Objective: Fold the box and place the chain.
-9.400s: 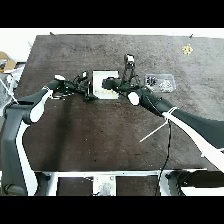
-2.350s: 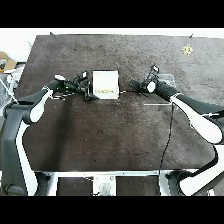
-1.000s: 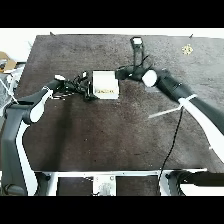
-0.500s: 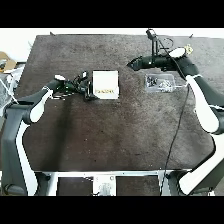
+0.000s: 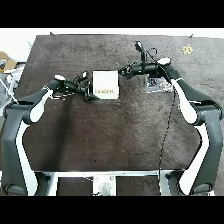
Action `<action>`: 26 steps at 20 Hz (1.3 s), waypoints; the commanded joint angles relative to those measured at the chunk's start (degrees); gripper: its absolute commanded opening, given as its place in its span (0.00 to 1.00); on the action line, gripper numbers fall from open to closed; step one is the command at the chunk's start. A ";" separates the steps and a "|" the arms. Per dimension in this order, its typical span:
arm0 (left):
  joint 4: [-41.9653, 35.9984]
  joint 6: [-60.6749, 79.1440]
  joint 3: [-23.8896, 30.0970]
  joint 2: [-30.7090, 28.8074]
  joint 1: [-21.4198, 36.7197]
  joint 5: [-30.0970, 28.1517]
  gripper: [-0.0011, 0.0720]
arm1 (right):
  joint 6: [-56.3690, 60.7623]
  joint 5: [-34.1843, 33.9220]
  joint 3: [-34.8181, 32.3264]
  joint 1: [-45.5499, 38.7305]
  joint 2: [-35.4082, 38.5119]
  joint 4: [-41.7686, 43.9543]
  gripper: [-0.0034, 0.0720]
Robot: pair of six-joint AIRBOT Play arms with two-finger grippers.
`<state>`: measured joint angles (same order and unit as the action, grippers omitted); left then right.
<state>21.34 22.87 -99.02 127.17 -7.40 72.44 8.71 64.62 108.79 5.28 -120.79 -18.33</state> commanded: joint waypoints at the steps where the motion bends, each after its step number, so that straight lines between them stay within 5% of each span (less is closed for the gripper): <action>1: 0.02 0.02 0.02 0.02 0.07 0.00 0.48 | -9.20 2.58 0.22 -0.11 0.87 1.25 0.17; 5: 0.00 0.02 0.02 0.02 0.07 -0.02 0.48 | -10.69 10.75 0.22 0.24 2.40 -1.16 0.17; 11: 0.02 0.02 0.02 0.02 0.07 0.00 0.48 | -13.51 12.98 0.11 1.66 2.69 -4.79 0.13; 22: 0.02 0.02 0.02 0.02 0.07 -0.02 0.48 | -23.39 3.56 -10.05 6.58 9.16 -10.91 0.14; 24: 0.02 0.02 0.02 0.02 0.07 -0.02 0.48 | -26.14 -3.26 -12.85 7.10 9.46 -8.87 0.49; 26: 0.00 0.02 0.02 0.02 0.07 0.00 0.48 | -28.96 -2.60 -13.07 7.17 9.01 -5.14 0.49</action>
